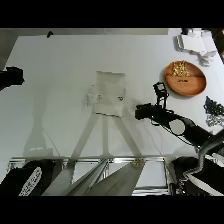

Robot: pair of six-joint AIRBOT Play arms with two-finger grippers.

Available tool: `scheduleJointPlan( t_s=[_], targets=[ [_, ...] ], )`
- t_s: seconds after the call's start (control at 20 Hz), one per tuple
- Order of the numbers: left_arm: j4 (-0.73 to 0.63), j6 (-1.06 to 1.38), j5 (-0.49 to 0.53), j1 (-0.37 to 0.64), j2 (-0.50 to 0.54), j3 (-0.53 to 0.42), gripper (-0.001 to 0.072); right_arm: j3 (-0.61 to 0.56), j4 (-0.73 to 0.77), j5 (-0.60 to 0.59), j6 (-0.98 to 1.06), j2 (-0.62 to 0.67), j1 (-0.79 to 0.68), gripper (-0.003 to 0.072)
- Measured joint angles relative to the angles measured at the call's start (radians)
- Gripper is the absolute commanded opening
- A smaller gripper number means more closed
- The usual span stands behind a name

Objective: Fold the box and place the chain.

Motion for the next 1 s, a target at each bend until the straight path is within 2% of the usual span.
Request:
scheduleJointPlan(
  t_s=[0.1, 0.25, 0.4, 0.6, 1.0],
  targets=[
    [-0.009, 0.000, -0.006, 0.000, -0.002, 0.000, 0.0546, -0.005, 0.002, -0.018, 0.008, -0.005, 0.011, 0.0005],
    [-0.048, 0.034, -0.010, -0.006, -0.027, 0.000, 0.0563, -0.008, -0.004, -0.012, 0.012, -0.008, 0.018, 0.0006],
    [-0.167, 0.163, -0.023, -0.041, -0.101, 0.011, 0.0563, -0.009, -0.014, 0.007, 0.014, -0.010, 0.021, 0.0006],
    [-0.388, 0.390, -0.084, -0.115, -0.285, 0.098, 0.0562, -0.010, -0.021, 0.022, 0.013, -0.010, 0.022, 0.0006],
    [-0.782, 0.835, -0.329, -0.188, -0.669, 0.307, 0.0562, -0.009, -0.023, 0.032, 0.013, -0.010, 0.022, 0.0005]
  ],
)
